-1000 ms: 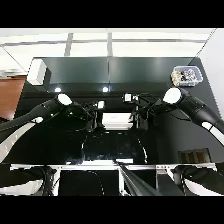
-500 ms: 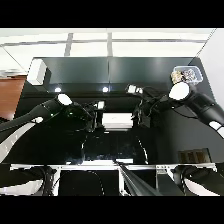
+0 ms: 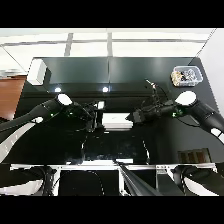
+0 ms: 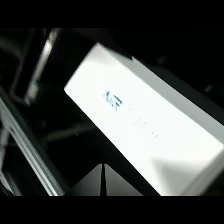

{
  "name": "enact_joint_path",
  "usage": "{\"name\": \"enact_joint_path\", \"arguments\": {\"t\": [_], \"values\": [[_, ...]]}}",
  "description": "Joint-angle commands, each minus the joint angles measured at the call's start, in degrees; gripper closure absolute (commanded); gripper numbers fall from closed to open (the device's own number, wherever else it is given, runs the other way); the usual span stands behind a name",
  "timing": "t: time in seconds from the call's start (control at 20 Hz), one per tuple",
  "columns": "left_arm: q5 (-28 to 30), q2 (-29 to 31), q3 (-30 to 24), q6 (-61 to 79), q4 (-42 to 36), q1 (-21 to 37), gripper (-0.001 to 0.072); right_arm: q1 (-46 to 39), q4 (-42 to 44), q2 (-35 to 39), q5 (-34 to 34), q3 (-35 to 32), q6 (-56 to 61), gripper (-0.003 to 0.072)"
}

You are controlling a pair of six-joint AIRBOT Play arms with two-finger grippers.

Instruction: Fold the box and place the chain.

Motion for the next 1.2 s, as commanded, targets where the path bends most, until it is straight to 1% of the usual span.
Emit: {"name": "enact_joint_path", "arguments": {"t": [0.0, 0.1, 0.35, 0.65, 0.8, 0.85, 0.95, 1.05, 1.15], "values": [[0.0, 0.0, 0.0, 0.0, 0.0, 0.0, 0.0333, 2.2, 8.3, -2.4, -5.4, -2.2, 1.7, 0.0668], [0.0, 0.0, 0.0, 0.0, 0.0, 0.0, 0.0333, 3.5, 8.3, -4.8, -5.6, -2.2, 1.7, 0.0667], [0.0, 0.0, 0.0, 0.0, 0.0, 0.0, 0.0333, 3.7, 7.3, -9.8, -6.8, -2.2, 1.7, 0.0667], [0.0, 0.0, 0.0, 0.0, 0.0, 0.0, 0.0333, 3.7, 4.4, -10.3, -7.7, -2.2, 1.7, 0.0667], [0.0, 0.0, 0.0, 0.0, 0.0, 0.0, 0.0333, 3.7, 4.3, -10.2, -7.4, -2.2, 1.6, 0.0667], [0.0, 0.0, 0.0, 0.0, 0.0, 0.0, 0.0333, 3.5, 4.3, -10.1, -6.8, -1.9, 1.5, 0.0667], [0.0, 0.0, 0.0, 0.0, 0.0, 0.0, 0.0333, 2.7, 4.2, -9.6, -3.2, -0.1, 1.5, 0.0667], [0.0, 0.0, 0.0, 0.0, 0.0, 0.0, 0.0333, 0.7, 4.2, -8.3, 1.3, 2.8, 1.5, 0.0667], [0.0, 0.0, 0.0, 0.0, 0.0, 0.0, 0.0333, -2.7, 4.2, -6.5, 7.8, 6.6, 1.5, 0.0667]]}}
